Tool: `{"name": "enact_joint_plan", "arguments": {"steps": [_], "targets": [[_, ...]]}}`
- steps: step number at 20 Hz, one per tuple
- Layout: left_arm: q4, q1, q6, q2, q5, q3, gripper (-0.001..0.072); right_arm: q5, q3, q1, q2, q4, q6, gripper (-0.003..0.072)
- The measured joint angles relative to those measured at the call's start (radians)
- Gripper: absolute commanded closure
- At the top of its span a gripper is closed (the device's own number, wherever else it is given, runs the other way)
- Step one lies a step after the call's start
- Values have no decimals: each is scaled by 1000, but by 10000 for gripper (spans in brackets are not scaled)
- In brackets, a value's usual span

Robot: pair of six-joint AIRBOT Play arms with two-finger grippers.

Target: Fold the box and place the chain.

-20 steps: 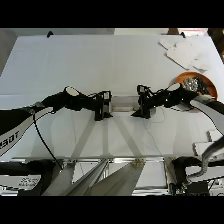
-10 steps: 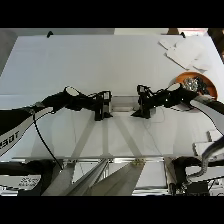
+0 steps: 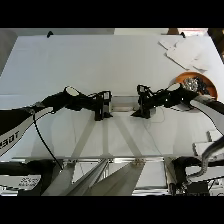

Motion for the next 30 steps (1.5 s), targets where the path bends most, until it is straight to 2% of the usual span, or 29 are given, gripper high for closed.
{"name": "enact_joint_plan", "arguments": {"steps": [1,3,10,18,19,20,22,24,27,30], "targets": [[0,0,0,0,0,0,554,0,0,0,0,1,0,121],[-4,0,0,0,2,0,554,-6,0,0,1,11,6,-14],[-3,0,0,0,2,0,554,-15,0,-12,67,-27,19,-3],[0,0,0,0,-1,0,554,-17,-1,-44,194,-225,182,0],[4,-1,2,0,-6,0,554,-24,-1,-47,208,-260,213,42],[3,-1,2,0,-6,0,554,-21,0,-49,224,-306,254,159],[2,-1,1,0,-4,0,554,-10,-1,-51,254,-384,343,486],[1,-1,1,0,-2,0,554,18,-1,-52,283,-432,420,654],[0,-1,1,0,-2,0,554,87,-1,-53,318,-421,493,676],[0,-1,1,0,-1,0,554,121,-1,-50,334,-257,544,677]]}}
